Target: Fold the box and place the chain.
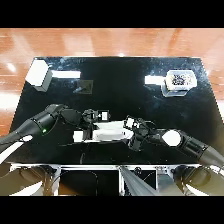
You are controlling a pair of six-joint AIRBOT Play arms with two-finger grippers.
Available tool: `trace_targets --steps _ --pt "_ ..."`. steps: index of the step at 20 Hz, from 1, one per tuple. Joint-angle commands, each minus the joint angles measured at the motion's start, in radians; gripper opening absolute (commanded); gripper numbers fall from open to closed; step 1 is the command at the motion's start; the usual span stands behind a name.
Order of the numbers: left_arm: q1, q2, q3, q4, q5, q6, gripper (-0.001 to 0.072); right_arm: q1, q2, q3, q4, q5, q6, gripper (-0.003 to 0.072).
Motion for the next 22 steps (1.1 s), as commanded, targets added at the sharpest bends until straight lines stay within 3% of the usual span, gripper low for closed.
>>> trace_targets --steps 1,8,22 --pt "0.000 0.000 0.000 0.000 0.002 -0.011 0.0017 0.000 0.005 0.001 -0.011 -0.029 0.026 0.0716" --pt "0.000 0.000 0.000 0.000 0.002 -0.011 0.0017 0.000 0.042 0.001 -0.106 -0.033 0.018 0.0717" --pt "0.000 0.000 0.000 -0.003 0.001 -0.011 0.0017 0.000 0.042 0.001 -0.105 -0.111 -0.061 0.0717"
